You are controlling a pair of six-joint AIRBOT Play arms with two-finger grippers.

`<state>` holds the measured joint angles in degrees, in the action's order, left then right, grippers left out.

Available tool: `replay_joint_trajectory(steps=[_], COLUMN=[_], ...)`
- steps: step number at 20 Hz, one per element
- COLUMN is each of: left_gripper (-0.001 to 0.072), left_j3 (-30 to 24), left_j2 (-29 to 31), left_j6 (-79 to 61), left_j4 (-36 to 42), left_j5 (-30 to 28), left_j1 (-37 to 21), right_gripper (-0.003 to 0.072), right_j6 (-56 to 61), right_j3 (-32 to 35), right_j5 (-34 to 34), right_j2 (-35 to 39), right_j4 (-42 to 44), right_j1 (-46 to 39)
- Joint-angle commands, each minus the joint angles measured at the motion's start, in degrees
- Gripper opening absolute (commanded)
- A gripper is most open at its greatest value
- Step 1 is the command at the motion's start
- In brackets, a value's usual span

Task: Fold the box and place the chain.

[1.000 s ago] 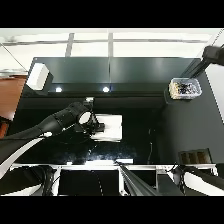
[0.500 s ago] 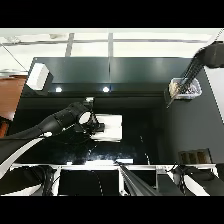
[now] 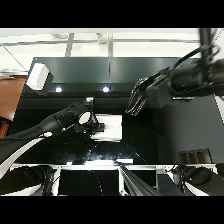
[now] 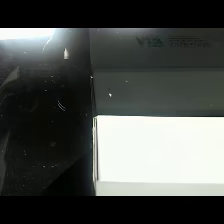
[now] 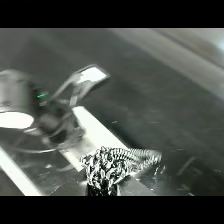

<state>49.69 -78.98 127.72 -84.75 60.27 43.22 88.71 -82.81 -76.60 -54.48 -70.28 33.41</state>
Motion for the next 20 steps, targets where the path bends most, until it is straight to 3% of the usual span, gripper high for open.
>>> replay_joint_trajectory(steps=[1, 10, 14, 18, 20], left_gripper=[0.0027, 0.0027, 0.0027, 0.0027, 0.0027], left_j3=[0.02, 0.02, 0.02, 0.02, 0.02], left_j2=[-0.04, -0.04, -0.04, -0.04, -0.04], left_j6=[0.02, 0.00, 0.00, 0.00, 0.00], left_j4=[0.22, 0.22, 0.24, 0.22, 0.22], left_j5=[-0.04, 0.02, 0.24, 0.20, 0.20], left_j1=[-0.04, -0.04, -0.04, -0.04, -0.04], right_gripper=[0.0020, 0.0020, 0.0020, 0.0021, 0.0020], right_j6=[1.09, 0.42, 0.44, 6.80, 6.91], right_j3=[1.16, 1.36, 6.27, 9.31, 9.44], right_j5=[1.90, 5.62, 5.49, 2.62, 1.66], right_j2=[-1.75, -9.07, -9.84, -9.84, -9.84], right_j4=[1.75, 2.29, 1.92, -9.09, -8.79], right_j1=[5.75, 11.58, 11.56, 11.54, 11.58])
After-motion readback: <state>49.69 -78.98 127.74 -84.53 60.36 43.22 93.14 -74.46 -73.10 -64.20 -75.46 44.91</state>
